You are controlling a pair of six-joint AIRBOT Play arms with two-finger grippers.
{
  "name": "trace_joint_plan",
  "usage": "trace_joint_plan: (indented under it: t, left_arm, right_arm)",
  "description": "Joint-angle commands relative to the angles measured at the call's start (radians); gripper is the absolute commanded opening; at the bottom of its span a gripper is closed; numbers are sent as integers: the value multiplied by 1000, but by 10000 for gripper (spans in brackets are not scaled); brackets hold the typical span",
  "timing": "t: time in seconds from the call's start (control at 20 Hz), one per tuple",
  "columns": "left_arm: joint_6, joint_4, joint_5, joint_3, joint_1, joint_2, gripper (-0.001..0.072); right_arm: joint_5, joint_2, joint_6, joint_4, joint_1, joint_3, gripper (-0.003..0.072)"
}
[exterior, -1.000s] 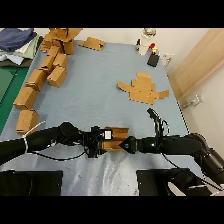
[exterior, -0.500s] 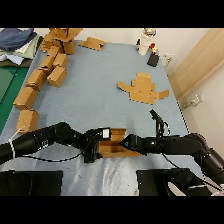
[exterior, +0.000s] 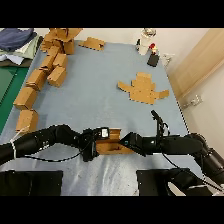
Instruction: Fold the box.
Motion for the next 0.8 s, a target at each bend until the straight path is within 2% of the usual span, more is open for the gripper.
trace_joint_plan:
  t: [0.0,0.1,0.2,0.25,0.3,0.35,0.45,0.5,0.55,0.75]
  left_arm:
    - [-5,3,37,0,-1,-10,469]
    - [1,-1,34,-1,-1,-10,469]
    - [4,-8,35,0,-1,-10,469]
    - [23,-15,34,-1,-2,-10,469]
    - [48,-27,34,-1,-2,-10,469]
    - [77,-39,34,-1,-2,-10,469]
    - [113,-53,34,-1,-2,-10,469]
    - [117,-52,35,-1,-2,-10,469]
    - [128,-52,34,-1,-2,-10,469]
    - [137,-52,35,-1,-2,-10,469]
  right_arm:
    - [10,1,-2,3,0,1,683]
    - [18,1,-5,3,0,1,417]
    - [24,0,-5,-1,0,0,395]
    - [24,0,-5,-2,0,0,352]
    - [21,-1,-2,0,0,0,229]
    - [19,-1,8,2,0,0,155]
    - [11,-1,14,5,0,0,133]
    - [5,-1,14,5,0,0,25]
    - [3,-1,14,5,0,0,6]
    - [7,-1,14,4,0,0,6]
